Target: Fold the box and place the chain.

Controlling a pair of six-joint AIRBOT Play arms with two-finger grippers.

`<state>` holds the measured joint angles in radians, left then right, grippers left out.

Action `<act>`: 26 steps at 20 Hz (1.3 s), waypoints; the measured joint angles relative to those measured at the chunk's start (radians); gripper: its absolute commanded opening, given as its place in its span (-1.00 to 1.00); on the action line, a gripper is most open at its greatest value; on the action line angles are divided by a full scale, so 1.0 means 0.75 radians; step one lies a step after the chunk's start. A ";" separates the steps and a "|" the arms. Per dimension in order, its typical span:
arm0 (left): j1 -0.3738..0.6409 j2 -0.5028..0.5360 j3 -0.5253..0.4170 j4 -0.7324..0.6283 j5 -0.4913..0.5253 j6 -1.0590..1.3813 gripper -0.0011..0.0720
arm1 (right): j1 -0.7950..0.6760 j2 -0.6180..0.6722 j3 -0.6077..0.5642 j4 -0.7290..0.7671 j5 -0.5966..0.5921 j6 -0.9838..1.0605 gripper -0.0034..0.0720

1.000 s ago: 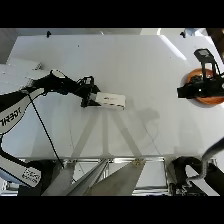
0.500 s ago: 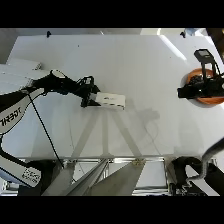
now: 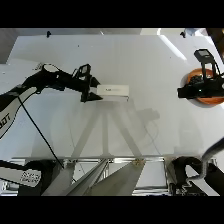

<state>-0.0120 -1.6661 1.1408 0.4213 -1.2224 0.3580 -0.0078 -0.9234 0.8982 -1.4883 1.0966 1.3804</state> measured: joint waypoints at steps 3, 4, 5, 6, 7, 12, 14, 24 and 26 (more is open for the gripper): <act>0.000 0.070 0.000 -0.074 0.107 -0.055 -0.96 | 0.000 0.000 0.000 0.000 0.000 -0.001 -0.87; 0.000 0.093 0.000 -0.097 0.173 -0.084 -0.96 | 0.000 0.000 0.000 0.000 0.000 -0.001 -0.87; 0.000 0.120 0.000 -0.115 0.257 -0.126 -0.96 | 0.000 0.000 0.000 -0.001 0.000 -0.001 -0.87; 0.001 0.144 0.000 -0.131 0.354 -0.170 -0.96 | 0.000 0.000 0.000 0.000 0.000 -0.001 -0.87; 0.001 0.171 0.000 -0.145 0.466 -0.216 -0.96 | 0.000 0.000 0.000 0.000 -0.001 0.000 -0.87; 0.027 0.263 0.000 -0.174 1.024 -0.361 -0.96 | 0.000 0.000 0.000 0.000 -0.001 0.000 -0.87; 0.073 0.274 0.000 -0.178 1.131 -0.434 -0.96 | 0.000 0.000 0.000 0.000 -0.001 0.000 -0.87; 0.324 0.208 -0.110 -0.004 1.290 -0.845 -0.96 | 0.000 0.000 0.000 0.000 -0.002 0.000 -0.87; 0.335 0.151 -0.139 0.017 1.288 -0.872 -0.96 | 0.000 0.000 0.000 -0.001 -0.001 0.000 -0.87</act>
